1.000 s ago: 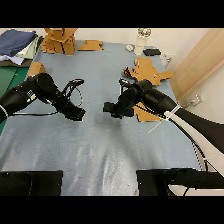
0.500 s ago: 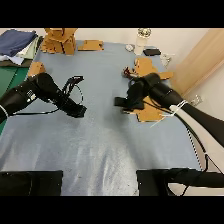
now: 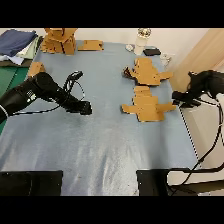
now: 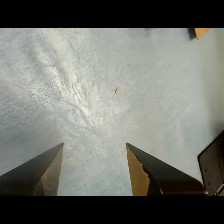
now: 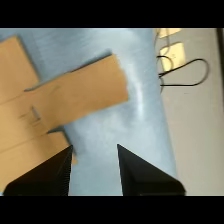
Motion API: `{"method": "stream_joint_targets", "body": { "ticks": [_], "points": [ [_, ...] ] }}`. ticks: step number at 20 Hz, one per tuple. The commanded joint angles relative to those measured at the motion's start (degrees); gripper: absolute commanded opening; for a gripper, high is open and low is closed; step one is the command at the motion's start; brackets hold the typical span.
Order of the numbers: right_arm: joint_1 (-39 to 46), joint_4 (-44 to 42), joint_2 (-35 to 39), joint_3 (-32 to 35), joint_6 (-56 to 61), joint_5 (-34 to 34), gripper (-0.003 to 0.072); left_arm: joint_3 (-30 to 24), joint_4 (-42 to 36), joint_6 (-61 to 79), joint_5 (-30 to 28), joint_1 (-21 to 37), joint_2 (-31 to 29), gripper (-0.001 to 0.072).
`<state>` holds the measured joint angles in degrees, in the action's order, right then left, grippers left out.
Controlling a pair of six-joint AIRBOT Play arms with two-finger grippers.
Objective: Fold the box.
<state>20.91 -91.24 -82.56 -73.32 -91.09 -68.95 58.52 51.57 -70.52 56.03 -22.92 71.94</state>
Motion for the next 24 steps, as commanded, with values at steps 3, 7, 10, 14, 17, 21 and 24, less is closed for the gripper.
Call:
{"method": "stream_joint_targets", "body": {
  "ticks": [3,7,10,14,17,21,24],
  "points": [
    [17.11,-21.14,-8.66,-4.87,-23.06,1.57,0.0420,-0.02,-4.13,-0.02,-0.50,0.09,-0.02,0.0589],
    [17.49,-27.78,-14.29,-6.91,-31.71,-0.96,0.0420,-0.02,-9.64,0.00,-0.46,0.13,-0.04,0.0589],
    [16.92,-32.04,-17.49,-7.80,-35.67,-3.15,0.0420,-0.02,-12.41,0.00,-0.28,0.13,-0.04,0.0589],
    [15.61,-36.54,-18.14,-8.83,-39.04,-7.56,0.0405,-0.02,-13.51,0.00,-0.09,0.15,-0.02,0.0589],
    [13.86,-38.56,-18.23,-8.94,-39.50,-9.90,0.0393,-0.02,-14.84,-0.02,0.44,0.15,-0.02,0.0589],
    [11.54,-37.77,-18.73,-8.85,-39.50,-10.05,0.0360,-0.02,-15.67,-0.02,2.89,0.15,-0.02,0.0589],
    [10.80,-33.40,-19.26,-8.85,-39.41,-10.14,0.0358,-0.02,-16.83,-0.02,5.51,1.51,-0.04,0.0589]
  ]
}}
